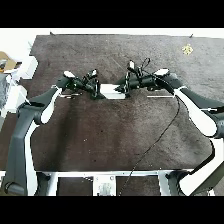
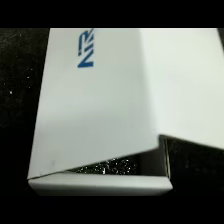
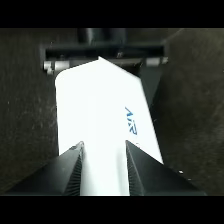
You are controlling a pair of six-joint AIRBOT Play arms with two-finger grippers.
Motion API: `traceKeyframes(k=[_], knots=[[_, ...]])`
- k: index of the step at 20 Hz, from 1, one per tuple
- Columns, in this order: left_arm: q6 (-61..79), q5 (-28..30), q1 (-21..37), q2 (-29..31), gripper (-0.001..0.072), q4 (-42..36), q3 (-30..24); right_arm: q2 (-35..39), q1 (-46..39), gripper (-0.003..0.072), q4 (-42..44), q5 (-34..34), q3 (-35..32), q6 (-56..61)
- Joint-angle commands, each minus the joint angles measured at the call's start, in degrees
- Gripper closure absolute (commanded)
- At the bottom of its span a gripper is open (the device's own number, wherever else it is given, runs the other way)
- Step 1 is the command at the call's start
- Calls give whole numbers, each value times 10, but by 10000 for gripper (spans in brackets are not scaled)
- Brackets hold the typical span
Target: Fold the box and place the chain.
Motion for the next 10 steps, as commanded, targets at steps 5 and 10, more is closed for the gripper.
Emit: traceKeyframes(k=[5, 10], knots=[[0, 0, 0, 0, 306, 0, 0, -14, 3, 302, -22, -38, 7, -4], [0, 0, 0, 0, 306, 0, 0, -14, 3, 371, -24, -40, 40, -4]])
